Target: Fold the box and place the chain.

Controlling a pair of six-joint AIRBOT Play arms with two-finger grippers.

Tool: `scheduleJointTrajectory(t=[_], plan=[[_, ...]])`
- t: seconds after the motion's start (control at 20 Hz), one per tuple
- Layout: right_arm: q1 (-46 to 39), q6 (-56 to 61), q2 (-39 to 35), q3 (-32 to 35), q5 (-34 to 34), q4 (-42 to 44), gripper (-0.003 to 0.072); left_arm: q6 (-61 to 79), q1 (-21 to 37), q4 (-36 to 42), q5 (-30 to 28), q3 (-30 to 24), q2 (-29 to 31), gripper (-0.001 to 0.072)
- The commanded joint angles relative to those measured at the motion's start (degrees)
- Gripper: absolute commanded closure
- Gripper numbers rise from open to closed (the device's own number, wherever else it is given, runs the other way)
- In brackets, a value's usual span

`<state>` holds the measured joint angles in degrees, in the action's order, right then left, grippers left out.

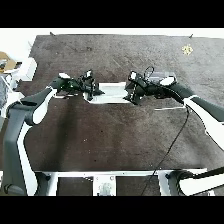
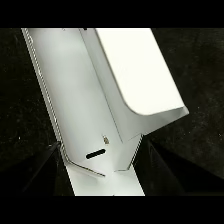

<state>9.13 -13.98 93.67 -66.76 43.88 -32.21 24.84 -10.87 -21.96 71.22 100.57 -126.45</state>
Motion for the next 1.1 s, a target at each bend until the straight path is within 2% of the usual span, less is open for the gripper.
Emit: scheduleJointTrajectory(t=[0.0, 0.15, 0.2, 0.5, 0.85, 1.05], plan=[[-1.60, 0.79, 3.85, -3.65, 5.03, -0.04, 0.0021, 0.07, 0.04, 0.02, 0.13, -0.04, -0.04, 0.0699], [-3.19, 0.74, 6.45, -5.49, 8.98, 0.07, 0.0017, 0.07, 0.04, 0.04, 0.13, -0.02, -0.04, 0.0700], [-3.41, 0.66, 7.04, -6.25, 9.11, 0.04, -0.0008, 0.04, 0.04, 0.04, 0.11, -0.02, -0.04, 0.0699], [-3.41, 0.52, 11.37, -12.74, 14.86, 0.09, -0.0009, 0.04, 0.04, 0.07, 0.13, -0.02, -0.04, 0.0700], [-3.41, 0.33, 20.48, -21.73, 23.15, 0.72, -0.0007, 0.04, 0.04, 0.07, 0.13, -0.02, -0.04, 0.0700], [-3.37, -1.09, 21.49, -22.51, 24.30, 0.72, -0.0005, 0.04, 0.04, 0.07, 0.11, -0.02, -0.04, 0.0699]])
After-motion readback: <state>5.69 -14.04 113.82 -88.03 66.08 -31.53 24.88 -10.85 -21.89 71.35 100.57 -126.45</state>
